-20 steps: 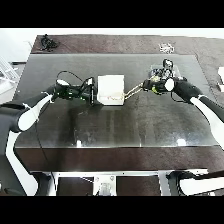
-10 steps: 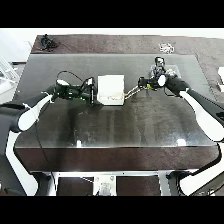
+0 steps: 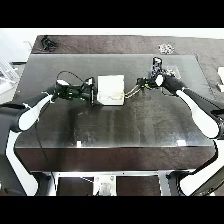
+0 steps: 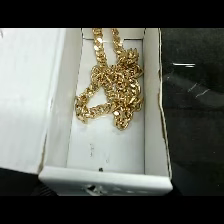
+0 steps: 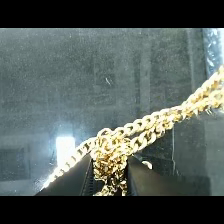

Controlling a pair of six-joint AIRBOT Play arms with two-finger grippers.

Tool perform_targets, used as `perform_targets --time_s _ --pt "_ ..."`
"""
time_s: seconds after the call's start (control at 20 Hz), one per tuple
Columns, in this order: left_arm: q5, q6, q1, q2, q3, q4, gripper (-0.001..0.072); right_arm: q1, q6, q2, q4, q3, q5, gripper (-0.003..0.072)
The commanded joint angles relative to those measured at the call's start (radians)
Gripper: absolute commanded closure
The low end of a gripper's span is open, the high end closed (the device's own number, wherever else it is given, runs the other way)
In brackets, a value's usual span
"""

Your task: Fold the box and place the chain.

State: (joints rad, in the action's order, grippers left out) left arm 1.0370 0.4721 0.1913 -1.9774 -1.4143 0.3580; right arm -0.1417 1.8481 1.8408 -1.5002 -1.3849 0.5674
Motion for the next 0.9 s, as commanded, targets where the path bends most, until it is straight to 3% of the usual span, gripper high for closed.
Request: perform_targets --time_s 0.0,0.5,0.85 --pt "0.000 0.000 -0.001 0.001 0.000 0.000 0.0169 -0.001 0.000 -0.061 0.000 -0.012 0.091 0.0685" --pt "0.000 0.000 -0.001 0.001 0.000 0.000 0.0168 -0.106 -0.077 -0.614 -0.004 -0.085 0.059 0.0685" --pt "0.000 0.000 -0.001 0.001 0.000 0.000 0.0169 -0.253 -0.080 -0.748 -0.046 -0.096 0.023 0.0685"
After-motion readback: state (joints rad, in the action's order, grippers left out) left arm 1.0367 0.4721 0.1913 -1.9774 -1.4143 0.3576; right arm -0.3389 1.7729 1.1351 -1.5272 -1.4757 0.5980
